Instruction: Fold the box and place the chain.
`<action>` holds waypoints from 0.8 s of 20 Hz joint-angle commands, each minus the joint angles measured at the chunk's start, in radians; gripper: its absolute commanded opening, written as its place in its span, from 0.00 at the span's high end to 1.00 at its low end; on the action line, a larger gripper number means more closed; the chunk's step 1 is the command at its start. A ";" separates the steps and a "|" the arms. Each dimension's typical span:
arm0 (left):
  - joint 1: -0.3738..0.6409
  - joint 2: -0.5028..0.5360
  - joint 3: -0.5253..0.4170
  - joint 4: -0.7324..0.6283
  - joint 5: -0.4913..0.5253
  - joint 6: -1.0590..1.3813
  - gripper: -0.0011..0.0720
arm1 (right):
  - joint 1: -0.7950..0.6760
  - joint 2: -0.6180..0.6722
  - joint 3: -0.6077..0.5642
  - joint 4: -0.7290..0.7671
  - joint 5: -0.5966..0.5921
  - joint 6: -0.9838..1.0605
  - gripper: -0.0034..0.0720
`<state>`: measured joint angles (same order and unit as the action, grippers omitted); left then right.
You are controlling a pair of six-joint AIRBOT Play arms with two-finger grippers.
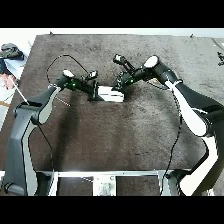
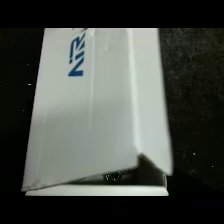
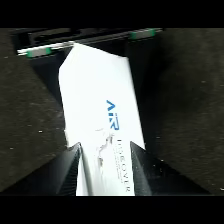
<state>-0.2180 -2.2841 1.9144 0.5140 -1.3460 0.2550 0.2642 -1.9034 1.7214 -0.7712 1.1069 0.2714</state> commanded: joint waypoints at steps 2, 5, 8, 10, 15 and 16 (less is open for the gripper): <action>0.001 0.000 0.000 0.002 0.000 0.004 0.36 | 0.001 0.004 0.001 -0.018 -0.029 -0.013 0.59; 0.001 0.000 0.000 0.002 0.000 0.004 0.36 | 0.002 0.010 0.001 -0.018 -0.014 -0.014 0.59; 0.001 0.000 0.000 0.002 0.000 0.004 0.36 | 0.002 0.010 0.001 -0.022 0.006 -0.014 0.60; 0.001 0.000 0.000 0.002 0.000 0.004 0.36 | 0.002 0.010 0.001 -0.022 0.031 -0.014 0.72; 0.001 0.000 0.000 0.002 0.000 0.004 0.36 | 0.004 0.009 0.001 -0.029 0.045 -0.013 0.74; 0.001 0.000 0.000 0.002 0.000 0.004 0.36 | 0.004 0.009 0.000 -0.030 0.050 -0.013 0.74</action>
